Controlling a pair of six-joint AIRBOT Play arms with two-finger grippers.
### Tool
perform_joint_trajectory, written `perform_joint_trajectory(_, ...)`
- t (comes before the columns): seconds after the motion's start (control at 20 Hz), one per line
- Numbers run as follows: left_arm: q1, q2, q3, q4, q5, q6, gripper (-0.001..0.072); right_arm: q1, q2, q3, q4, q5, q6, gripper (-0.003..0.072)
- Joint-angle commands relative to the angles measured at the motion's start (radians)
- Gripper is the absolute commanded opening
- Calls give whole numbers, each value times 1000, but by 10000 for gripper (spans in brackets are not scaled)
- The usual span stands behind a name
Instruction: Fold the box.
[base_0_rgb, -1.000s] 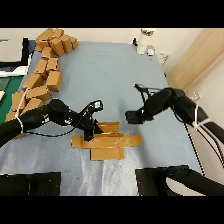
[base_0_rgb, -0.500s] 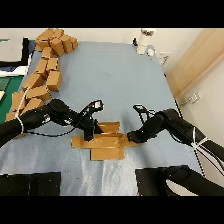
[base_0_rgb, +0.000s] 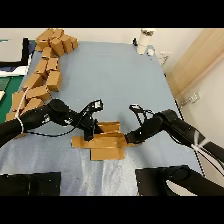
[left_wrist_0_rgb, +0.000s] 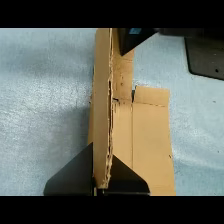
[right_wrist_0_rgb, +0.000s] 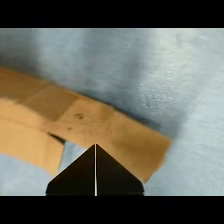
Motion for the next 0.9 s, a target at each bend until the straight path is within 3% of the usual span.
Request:
perform_joint_trajectory(0.0, 1, 0, 1, 0, 1, 0, 11, 127, 131, 2, 28, -7, -97, 4)
perform_joint_trajectory(0.2, 1, 0, 0, 0, 1, 0, 11, 373, 198, -39, -39, 21, -248, 3)
perform_joint_trajectory(0.3, 1, 0, 0, 0, 1, 0, 11, 531, 195, -72, -204, 68, -227, 3)
perform_joint_trajectory(0.5, 1, 0, 1, 0, 1, 0, 11, 831, 192, -166, -575, 261, 2, 8)
perform_joint_trajectory(0.55, 1, 0, 1, 0, 2, 0, 11, 866, 181, -176, -601, 287, 23, 178)
perform_joint_trajectory(0.6, 1, 0, 1, 0, 1, 0, 11, 874, 164, -180, -607, 296, 30, 453)
perform_joint_trajectory(0.65, 1, 0, 1, 0, 1, 0, 11, 871, 141, -180, -607, 296, 35, 526)
perform_joint_trajectory(0.85, 1, 0, 0, 0, 1, 0, 11, 871, 48, -179, -646, 319, 37, 520)
